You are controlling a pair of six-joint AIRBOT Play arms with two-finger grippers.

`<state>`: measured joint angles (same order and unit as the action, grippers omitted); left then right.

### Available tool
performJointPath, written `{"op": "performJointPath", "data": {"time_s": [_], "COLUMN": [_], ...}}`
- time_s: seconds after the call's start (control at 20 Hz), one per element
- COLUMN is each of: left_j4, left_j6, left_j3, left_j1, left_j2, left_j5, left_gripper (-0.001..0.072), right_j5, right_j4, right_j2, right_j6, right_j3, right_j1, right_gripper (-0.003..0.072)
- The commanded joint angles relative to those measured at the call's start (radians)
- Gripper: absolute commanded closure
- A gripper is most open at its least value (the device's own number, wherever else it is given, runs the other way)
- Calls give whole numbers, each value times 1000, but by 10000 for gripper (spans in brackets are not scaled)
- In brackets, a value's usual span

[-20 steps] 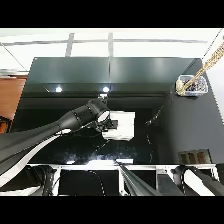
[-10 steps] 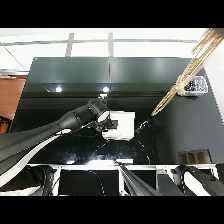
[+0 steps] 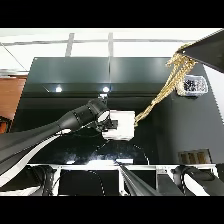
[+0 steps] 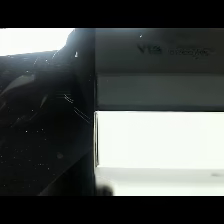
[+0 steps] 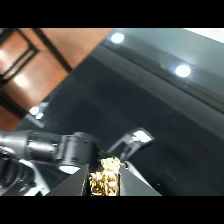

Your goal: Fold the box and place the chain.

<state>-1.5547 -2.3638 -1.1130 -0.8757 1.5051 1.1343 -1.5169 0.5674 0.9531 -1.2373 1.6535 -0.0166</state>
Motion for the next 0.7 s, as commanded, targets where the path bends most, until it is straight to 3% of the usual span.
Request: {"op": "performJointPath", "data": {"time_s": [0.0,0.25,0.65], "left_j4": [0,0,0], "left_j6": [0,0,0], "left_j3": [0,0,0], "left_j1": [1,1,1], "left_j2": [0,0,0], "left_j5": [0,0,0], "left_gripper": [683,683,683], "right_j5": [0,-15,64], "right_j4": [-47,-9,-17], "right_j2": [0,0,0], "right_j6": [8,15,41], "right_j3": [0,-42,-393], "right_j1": [-28,-112,-223], "right_gripper": [680,680,680]}}
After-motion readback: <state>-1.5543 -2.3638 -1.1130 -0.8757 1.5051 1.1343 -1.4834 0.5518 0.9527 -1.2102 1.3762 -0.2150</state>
